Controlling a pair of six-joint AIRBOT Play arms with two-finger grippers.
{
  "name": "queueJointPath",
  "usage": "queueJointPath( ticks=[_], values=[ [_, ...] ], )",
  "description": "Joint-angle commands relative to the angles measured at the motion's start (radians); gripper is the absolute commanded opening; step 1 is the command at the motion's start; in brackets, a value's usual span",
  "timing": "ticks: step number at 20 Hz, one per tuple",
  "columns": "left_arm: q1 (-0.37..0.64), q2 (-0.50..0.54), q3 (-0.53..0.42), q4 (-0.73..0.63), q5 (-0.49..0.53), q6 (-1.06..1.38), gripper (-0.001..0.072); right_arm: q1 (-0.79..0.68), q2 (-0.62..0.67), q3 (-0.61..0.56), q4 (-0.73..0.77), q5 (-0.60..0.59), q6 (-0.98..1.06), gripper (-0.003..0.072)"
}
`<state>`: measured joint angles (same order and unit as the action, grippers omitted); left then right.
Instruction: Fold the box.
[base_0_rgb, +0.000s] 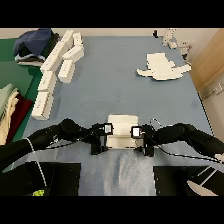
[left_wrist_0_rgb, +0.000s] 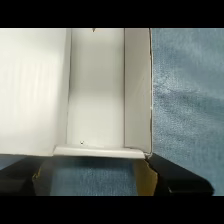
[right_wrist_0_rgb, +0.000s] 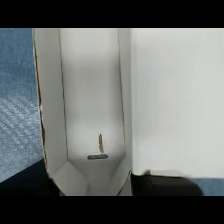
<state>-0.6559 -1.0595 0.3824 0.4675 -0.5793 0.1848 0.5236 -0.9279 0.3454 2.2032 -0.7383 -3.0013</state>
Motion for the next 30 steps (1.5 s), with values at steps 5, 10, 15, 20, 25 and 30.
queueJointPath(
  ticks=[5,10,15,20,25,30],
  values=[
    [-0.012,-0.025,0.001,-0.005,0.021,0.043,0.0696,0.0,0.0,-0.001,0.0,0.0,0.0,0.0523],
    [-0.012,-0.025,0.001,-0.005,0.022,0.043,0.0696,0.0,0.0,-0.001,0.0,0.0,0.0,0.0523],
    [-0.012,-0.025,0.001,-0.005,0.023,0.043,0.0695,0.0,0.0,-0.001,0.0,0.0,0.0,0.0523],
    [-0.012,-0.025,0.001,-0.004,0.022,0.045,0.057,0.0,0.0,-0.001,0.0,0.0,0.0,0.0523],
    [-0.012,-0.025,0.001,-0.008,0.022,0.047,0.0697,0.0,0.0,-0.001,0.0,0.0,0.0,0.0523],
    [-0.012,-0.024,0.002,-0.072,0.011,0.067,0.0698,0.0,0.0,-0.001,0.0,0.0,0.0,0.0523]
  ],
)
